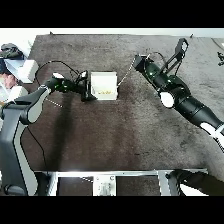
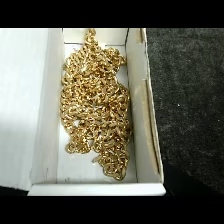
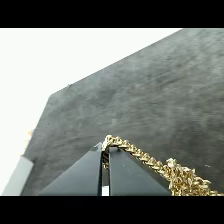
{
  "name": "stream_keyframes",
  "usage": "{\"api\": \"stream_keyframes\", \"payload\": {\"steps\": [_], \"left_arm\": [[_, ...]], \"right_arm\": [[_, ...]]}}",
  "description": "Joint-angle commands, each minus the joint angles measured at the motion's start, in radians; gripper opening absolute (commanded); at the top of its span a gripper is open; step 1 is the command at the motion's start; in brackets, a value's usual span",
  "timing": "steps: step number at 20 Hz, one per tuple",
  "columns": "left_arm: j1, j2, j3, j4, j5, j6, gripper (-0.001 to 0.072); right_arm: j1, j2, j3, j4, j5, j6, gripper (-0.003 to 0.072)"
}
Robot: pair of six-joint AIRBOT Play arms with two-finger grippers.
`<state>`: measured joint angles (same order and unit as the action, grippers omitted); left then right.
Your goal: Fold the box and place the chain.
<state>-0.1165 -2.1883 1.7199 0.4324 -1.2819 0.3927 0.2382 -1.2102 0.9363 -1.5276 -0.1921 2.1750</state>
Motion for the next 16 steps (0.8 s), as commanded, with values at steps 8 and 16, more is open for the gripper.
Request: {"api": "stream_keyframes", "payload": {"steps": [8,16], "left_arm": [[0.000,0.000,0.000,0.000,0.000,0.000,0.0227],[0.000,0.000,0.000,0.000,0.000,0.000,0.0226]], "right_arm": [[0.093,-0.034,0.017,-0.002,-0.049,0.002,-0.0013],[0.146,-0.121,0.050,-0.002,-0.063,0.003,-0.0013]]}}
